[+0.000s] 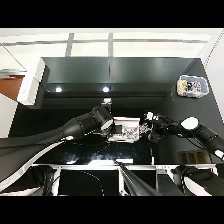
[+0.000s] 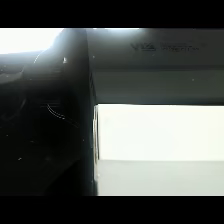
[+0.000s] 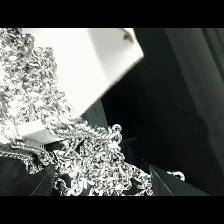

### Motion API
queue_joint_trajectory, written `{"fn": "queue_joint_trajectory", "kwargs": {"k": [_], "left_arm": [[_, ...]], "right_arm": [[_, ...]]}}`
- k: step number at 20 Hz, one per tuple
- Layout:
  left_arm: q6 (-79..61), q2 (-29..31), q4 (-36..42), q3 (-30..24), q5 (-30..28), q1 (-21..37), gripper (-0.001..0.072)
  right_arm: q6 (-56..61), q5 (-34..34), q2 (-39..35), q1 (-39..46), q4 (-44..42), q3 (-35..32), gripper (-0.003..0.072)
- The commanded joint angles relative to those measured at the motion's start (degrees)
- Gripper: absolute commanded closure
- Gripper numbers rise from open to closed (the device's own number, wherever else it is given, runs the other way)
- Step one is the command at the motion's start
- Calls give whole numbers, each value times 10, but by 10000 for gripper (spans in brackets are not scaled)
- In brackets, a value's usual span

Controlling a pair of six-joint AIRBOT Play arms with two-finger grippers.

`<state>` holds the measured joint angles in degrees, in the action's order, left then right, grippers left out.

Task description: Fold the box and place the chain.

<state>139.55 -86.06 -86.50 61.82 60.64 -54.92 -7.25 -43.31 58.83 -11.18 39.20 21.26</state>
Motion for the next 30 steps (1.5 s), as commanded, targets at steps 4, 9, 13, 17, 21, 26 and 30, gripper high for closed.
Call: {"fn": "queue_joint_trajectory", "kwargs": {"k": [4, 9, 13, 17, 21, 26, 30], "left_arm": [[0, 0, 0, 0, -1, 0, 676], [0, 0, 0, 0, -1, 0, 676], [0, 0, 0, 0, 1, 0, 676], [0, 0, 0, 0, 1, 0, 676], [0, 0, 0, 0, 1, 0, 676], [0, 0, 0, 0, 2, 0, 676], [0, 0, 0, 0, 6, 0, 676]], "right_arm": [[-23, 6, 16, -1, -10, 0, -14], [-23, 11, 17, -1, -10, 0, 148], [-22, 2, 17, -1, -10, 0, 476], [-5, -10, 17, 0, 5, 0, 563], [64, -13, 7, 0, 20, 13, 644], [222, -44, -47, 1, 121, 59, 645], [294, -118, -120, 1, 130, 104, 645]]}}
